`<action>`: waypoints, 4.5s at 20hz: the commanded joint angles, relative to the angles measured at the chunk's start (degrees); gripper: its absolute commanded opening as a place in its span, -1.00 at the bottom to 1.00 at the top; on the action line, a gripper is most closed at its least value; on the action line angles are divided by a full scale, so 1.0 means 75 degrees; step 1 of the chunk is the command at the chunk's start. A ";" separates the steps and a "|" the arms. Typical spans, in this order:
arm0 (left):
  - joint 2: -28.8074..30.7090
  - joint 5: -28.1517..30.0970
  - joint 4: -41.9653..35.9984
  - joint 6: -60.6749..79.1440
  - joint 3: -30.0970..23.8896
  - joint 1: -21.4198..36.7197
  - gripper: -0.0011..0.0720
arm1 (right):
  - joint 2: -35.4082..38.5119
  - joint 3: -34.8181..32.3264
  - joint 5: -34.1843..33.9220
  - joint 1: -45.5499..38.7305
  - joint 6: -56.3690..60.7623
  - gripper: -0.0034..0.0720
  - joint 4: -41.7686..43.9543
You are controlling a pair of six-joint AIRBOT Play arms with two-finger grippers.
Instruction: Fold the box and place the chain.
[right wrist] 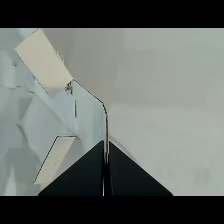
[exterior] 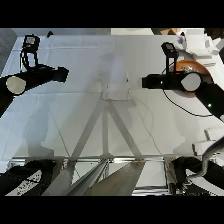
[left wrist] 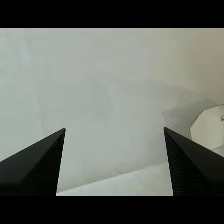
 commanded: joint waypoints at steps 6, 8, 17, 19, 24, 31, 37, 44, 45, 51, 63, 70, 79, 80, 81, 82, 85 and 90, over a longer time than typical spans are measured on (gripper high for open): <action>0.0003 0.0000 0.0003 0.0003 0.0009 -0.0006 0.93 | 0.0944 -0.2640 -0.1719 0.0353 0.0306 -0.89 0.0128; 0.0003 0.0000 0.0003 0.0003 0.0009 -0.0006 0.93 | 0.0994 -0.3034 -0.2224 0.0530 0.0300 -0.90 0.0627; 0.0003 0.0000 0.0003 0.0003 0.0009 -0.0006 0.93 | 0.0962 -0.3080 -0.2690 0.1145 0.0297 -0.90 0.0382; 0.0003 0.0000 0.0003 0.0003 0.0009 -0.0006 0.93 | 0.0933 -0.3080 -0.2597 0.1145 0.0297 -0.89 0.0370; 0.0003 0.0000 0.0003 0.0003 0.0009 -0.0006 0.93 | 0.0930 -0.3077 -0.2503 0.1145 0.0297 -0.89 0.0376; 0.0003 0.0000 -0.0073 0.0000 0.0009 -0.0006 0.93 | 0.0930 -0.3077 -0.2509 0.1145 0.0300 -0.89 0.0402; 0.0000 -0.0087 -0.0396 0.0000 0.0009 -0.0006 0.93 | 0.0930 -0.3077 -0.2509 0.1145 0.0300 -0.89 0.0402; -0.0038 -0.0423 -0.0405 0.1547 0.0012 -0.0012 0.93 | 0.0930 -0.3077 -0.2509 0.1145 0.0300 -0.89 0.0402; -0.0137 -0.0460 -0.0621 0.1955 0.0052 -0.0020 0.93 | 0.0930 -0.3077 -0.2509 0.1145 0.0300 -0.89 0.0402; -0.1953 -0.3165 -0.1996 0.4468 0.1868 -0.0023 0.93 | 0.0930 -0.3077 -0.2509 0.1145 0.0300 -0.89 0.0402; -0.5068 -0.6341 -0.4983 0.6872 0.4418 -0.0254 0.93 | 0.0930 -0.3077 -0.2512 0.1145 0.0300 -0.89 0.0402; -0.5505 -0.5834 -0.4896 0.7589 0.4418 -0.0731 0.93 | 0.0930 -0.3077 -0.2512 0.1145 0.0300 -0.89 0.0402; -0.5931 -0.5651 -0.4765 0.8140 0.4418 -0.0962 0.26 | 0.0930 -0.3077 -0.2512 0.1145 0.0300 -0.89 0.0402; -0.5945 -0.5659 -0.4771 0.8195 0.4418 -0.0962 0.22 | 0.0930 -0.3077 -0.2512 0.1145 0.0300 -0.89 0.0402; -0.5960 -0.5694 -0.4768 0.8242 0.4418 -0.0962 -0.08 | 0.0930 -0.3077 -0.2512 0.1145 0.0300 -0.89 0.0402; -0.5965 -0.5718 -0.4768 0.8242 0.4418 -0.0962 -0.53 | 0.0930 -0.3077 -0.2512 0.1145 0.0300 -0.89 0.0402; -0.5965 -0.5718 -0.4768 0.8259 0.4418 -0.0959 -0.95 | 0.0930 -0.3077 -0.2512 0.1145 0.0300 -0.89 0.0402; -0.5963 -0.5706 -0.4774 0.8256 0.4418 -0.0962 -0.94 | 0.0930 -0.3077 -0.2512 0.1145 0.0300 -0.89 0.0402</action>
